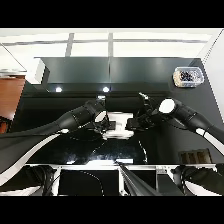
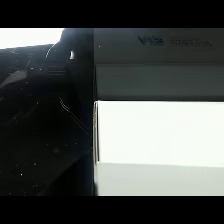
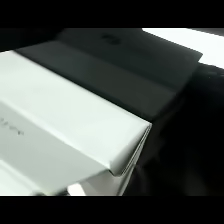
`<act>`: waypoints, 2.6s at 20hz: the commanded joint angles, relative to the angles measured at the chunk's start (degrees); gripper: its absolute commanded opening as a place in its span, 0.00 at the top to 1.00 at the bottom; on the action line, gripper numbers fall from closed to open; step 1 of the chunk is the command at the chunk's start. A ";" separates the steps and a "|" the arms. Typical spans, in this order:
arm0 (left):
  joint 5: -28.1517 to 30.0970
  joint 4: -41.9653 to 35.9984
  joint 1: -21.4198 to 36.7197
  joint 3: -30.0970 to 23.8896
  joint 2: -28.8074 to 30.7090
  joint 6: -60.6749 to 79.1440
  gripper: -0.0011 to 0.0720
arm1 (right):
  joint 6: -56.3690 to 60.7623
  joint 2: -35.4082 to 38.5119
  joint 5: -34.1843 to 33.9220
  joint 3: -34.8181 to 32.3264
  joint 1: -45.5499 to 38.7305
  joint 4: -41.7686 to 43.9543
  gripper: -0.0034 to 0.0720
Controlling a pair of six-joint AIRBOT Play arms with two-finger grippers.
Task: Fold the box and place the chain.
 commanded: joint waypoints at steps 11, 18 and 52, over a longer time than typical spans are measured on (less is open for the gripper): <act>0.07 0.02 0.02 0.04 -0.02 0.02 0.95 | 37.11 -4.22 3.63 7.04 15.69 -28.83 0.54; 0.15 0.24 0.02 0.04 -0.02 0.02 0.95 | 41.79 -5.73 4.96 8.22 15.72 -28.72 0.57; 0.11 0.22 0.02 0.04 -0.02 0.02 0.95 | 42.40 -6.67 3.10 8.61 15.69 -29.62 0.86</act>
